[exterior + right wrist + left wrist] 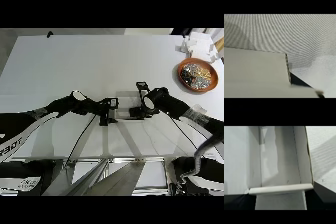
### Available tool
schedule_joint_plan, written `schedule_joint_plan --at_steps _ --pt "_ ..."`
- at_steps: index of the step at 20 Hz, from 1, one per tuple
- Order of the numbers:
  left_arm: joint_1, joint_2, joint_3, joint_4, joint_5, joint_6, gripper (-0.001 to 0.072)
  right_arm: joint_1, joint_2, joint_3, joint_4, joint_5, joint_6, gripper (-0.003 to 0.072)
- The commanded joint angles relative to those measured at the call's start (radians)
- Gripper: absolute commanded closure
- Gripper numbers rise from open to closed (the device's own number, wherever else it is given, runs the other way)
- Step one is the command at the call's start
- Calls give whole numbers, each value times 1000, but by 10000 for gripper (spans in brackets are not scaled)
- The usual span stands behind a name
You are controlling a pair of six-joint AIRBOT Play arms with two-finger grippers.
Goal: Fold the box and place the chain.
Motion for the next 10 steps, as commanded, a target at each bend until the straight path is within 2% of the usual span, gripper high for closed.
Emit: schedule_joint_plan --at_steps 1,2,8,9,10 --pt "-1 0 0 0 1 -2 638 0 25 2 8 4 -3 245" --pt "-1 0 0 0 1 -2 638 -1 32 2 8 5 -3 224" --pt "-1 0 0 0 -2 -2 638 -1 64 2 -12 8 6 227" --pt "-1 0 0 0 -2 -2 638 -2 66 2 -12 11 6 236" --pt "-1 0 0 0 -2 -2 638 -2 67 2 -13 16 6 309"
